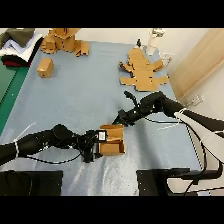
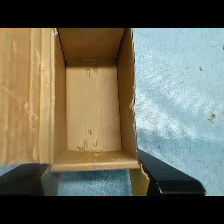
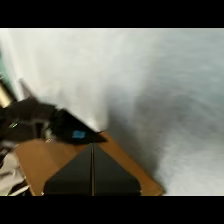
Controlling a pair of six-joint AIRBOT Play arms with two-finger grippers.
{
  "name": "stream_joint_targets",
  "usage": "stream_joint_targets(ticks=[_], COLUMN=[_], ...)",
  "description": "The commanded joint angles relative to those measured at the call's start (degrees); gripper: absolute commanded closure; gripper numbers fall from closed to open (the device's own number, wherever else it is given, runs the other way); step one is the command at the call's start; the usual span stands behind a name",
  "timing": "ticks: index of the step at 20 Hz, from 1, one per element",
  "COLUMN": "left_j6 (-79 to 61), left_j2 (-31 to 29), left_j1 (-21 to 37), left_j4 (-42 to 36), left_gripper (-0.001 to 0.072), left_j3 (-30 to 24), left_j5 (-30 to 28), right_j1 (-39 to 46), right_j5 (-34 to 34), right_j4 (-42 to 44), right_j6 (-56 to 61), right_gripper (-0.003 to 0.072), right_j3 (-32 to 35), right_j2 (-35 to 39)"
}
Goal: Fold the box.
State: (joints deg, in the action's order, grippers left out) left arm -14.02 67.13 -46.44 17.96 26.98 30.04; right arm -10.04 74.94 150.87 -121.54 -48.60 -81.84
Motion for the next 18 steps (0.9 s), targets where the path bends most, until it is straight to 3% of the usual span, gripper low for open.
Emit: stream_joint_targets(ticks=[1, 4, 8, 12, 18], left_j6=[-0.1, -0.1, -0.1, -0.1, -0.1], left_j2=[0.0, 0.0, 0.0, 0.0, 0.0], left_j1=[0.0, 0.0, 0.0, 0.0, 0.0], left_j4=[0.0, 0.0, 0.0, 0.0, 0.0], left_gripper=[0.0232, 0.0232, 0.0232, 0.0232, 0.0232], left_j3=[0.0, 0.0, 0.0, 0.0, 0.0], left_j5=[0.1, 0.0, 0.0, 0.0, 0.1], right_j1=[0.2, -1.6, -6.0, -13.2, -28.7], right_j5=[10.0, 6.7, -8.7, -14.8, -23.5], right_j4=[8.1, 5.1, -3.8, -8.0, -29.9], right_j6=[-11.2, -12.6, -14.1, -16.9, -13.3], right_gripper=[0.0688, 0.0688, 0.0688, 0.0688, 0.0686], right_j3=[1.9, 7.7, 15.1, 16.8, 19.0], right_j2=[0.8, 6.2, 14.0, 25.3, 39.6])
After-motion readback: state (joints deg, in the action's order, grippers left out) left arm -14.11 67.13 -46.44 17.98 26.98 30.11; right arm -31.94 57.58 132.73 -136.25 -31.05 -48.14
